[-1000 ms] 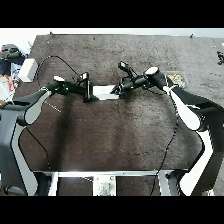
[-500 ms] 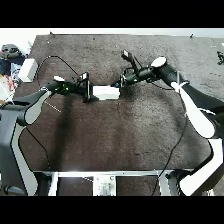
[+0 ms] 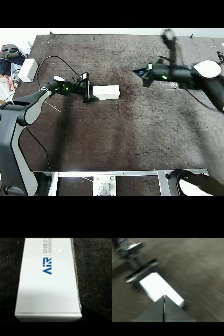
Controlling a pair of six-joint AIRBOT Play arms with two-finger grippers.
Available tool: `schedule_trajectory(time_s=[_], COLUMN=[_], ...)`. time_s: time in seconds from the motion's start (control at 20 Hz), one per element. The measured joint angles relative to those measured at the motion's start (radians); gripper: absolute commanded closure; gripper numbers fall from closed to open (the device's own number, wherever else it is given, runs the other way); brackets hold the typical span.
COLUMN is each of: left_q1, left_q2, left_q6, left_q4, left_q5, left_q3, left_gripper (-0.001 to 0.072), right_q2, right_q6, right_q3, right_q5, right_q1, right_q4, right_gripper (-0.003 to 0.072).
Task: Fold the box and place the chain.
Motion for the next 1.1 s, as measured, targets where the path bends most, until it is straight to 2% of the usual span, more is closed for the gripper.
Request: schedule_trajectory(time_s=[0.1, 0.3, 0.5, 0.55, 0.6, 0.65, 0.9, 1.1], left_q1=[0.000, 0.000, 0.000, 0.000, 0.000, 0.000, 0.011, 0.042], left_q2=[0.000, 0.000, 0.000, 0.000, 0.000, 0.000, 0.043, 0.193], left_q6=[0.000, 0.000, 0.000, 0.000, 0.000, 0.000, -0.097, -0.258], left_q4=[0.000, 0.000, 0.000, 0.000, -0.001, -0.003, -0.027, -0.039], left_q5=[0.000, 0.000, 0.000, 0.000, -0.001, -0.006, -0.004, 0.068], left_q3=[0.000, 0.000, 0.000, 0.000, 0.000, 0.000, 0.000, -0.002], left_gripper=[0.0411, 0.0411, 0.0411, 0.0412, 0.0471, 0.0693, 0.0705, 0.0706], right_q2=[0.177, 0.509, 0.761, 0.802, 0.838, 0.861, 0.916, 0.926], right_q6=[0.020, 0.035, 0.040, 0.040, 0.041, 0.041, 0.042, 0.042], right_q3=[-0.187, -0.520, -0.767, -0.800, -0.828, -0.846, -0.887, -0.895], right_q5=[-0.146, -0.351, -0.488, -0.503, -0.519, -0.532, -0.560, -0.565], right_q1=[-0.042, -0.090, -0.106, -0.106, -0.107, -0.109, -0.111, -0.111], right_q4=[-0.004, -0.002, -0.004, -0.004, -0.004, -0.004, -0.005, -0.005], right_gripper=[0.0677, 0.0676, 0.0676, 0.0676, 0.0676, 0.0676, 0.0676, 0.0676])
